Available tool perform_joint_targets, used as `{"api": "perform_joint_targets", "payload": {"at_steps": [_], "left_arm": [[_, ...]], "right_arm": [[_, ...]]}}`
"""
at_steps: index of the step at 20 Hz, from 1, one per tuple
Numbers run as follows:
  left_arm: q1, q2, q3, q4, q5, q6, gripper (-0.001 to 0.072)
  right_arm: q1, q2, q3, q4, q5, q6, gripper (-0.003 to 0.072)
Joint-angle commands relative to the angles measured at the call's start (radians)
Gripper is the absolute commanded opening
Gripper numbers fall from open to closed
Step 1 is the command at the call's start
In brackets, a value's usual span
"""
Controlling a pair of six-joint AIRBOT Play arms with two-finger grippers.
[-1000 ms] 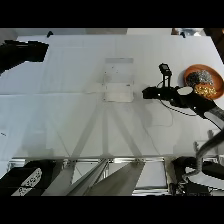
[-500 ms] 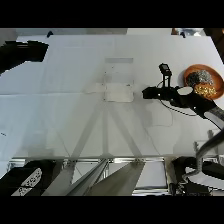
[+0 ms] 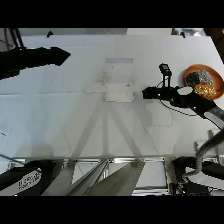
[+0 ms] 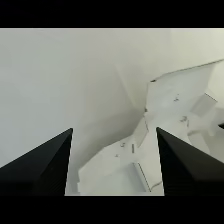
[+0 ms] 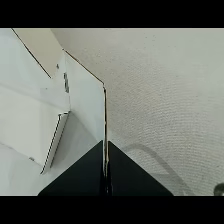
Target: Fold the box and place the chain.
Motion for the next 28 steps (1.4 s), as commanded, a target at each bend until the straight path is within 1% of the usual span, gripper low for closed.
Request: {"api": "perform_joint_targets", "payload": {"at_steps": [1,3,4,6,8,11,13,17,19,22,25,28], "left_arm": [[-0.026,-0.232,0.195,-0.105,-0.253,0.145,0.0561],[-0.088,-0.361,0.312,-0.092,-0.323,0.247,0.0566],[-0.124,-0.412,0.354,-0.087,-0.334,0.29,0.058],[-0.182,-0.512,0.436,-0.078,-0.33,0.341,0.0579],[-0.221,-0.605,0.521,-0.032,-0.33,0.315,0.0579],[-0.257,-0.707,0.616,0.102,-0.326,0.208,0.0579],[-0.257,-0.743,0.632,0.115,-0.323,0.152,0.058],[-0.255,-0.763,0.633,0.112,-0.333,0.164,0.0579],[-0.252,-0.763,0.633,0.099,-0.318,0.165,0.0579],[-0.242,-0.764,0.633,0.027,-0.301,0.23,0.0577],[-0.243,-0.769,0.636,0.028,-0.257,0.236,0.0576],[-0.251,-0.799,0.7,0.083,-0.298,0.253,0.0577]], "right_arm": [[0.0,0.0,0.0,0.0,0.0,0.0,0.0012],[0.0,0.0,0.0,0.0,0.0,0.0,0.0012],[0.0,0.0,0.0,0.0,0.0,0.0,0.0012],[0.0,0.0,0.0,0.0,0.0,0.0,0.0012],[0.0,0.0,0.0,0.0,0.0,0.0,0.0012],[0.0,0.0,0.0,0.0,0.0,0.0,0.0013],[0.0,0.0,0.0,0.0,0.0,0.0,0.0013],[0.0,0.0,0.0,0.0,0.0,0.0,0.0013],[0.0,0.0,0.0,0.0,0.0,0.0,0.0013],[0.0,0.0,0.0,0.0,0.0,0.0,0.0013],[0.0,0.0,0.0,0.0,0.0,0.0,0.0013],[0.0,0.0,0.0,0.0,0.0,0.0,0.0013]]}}
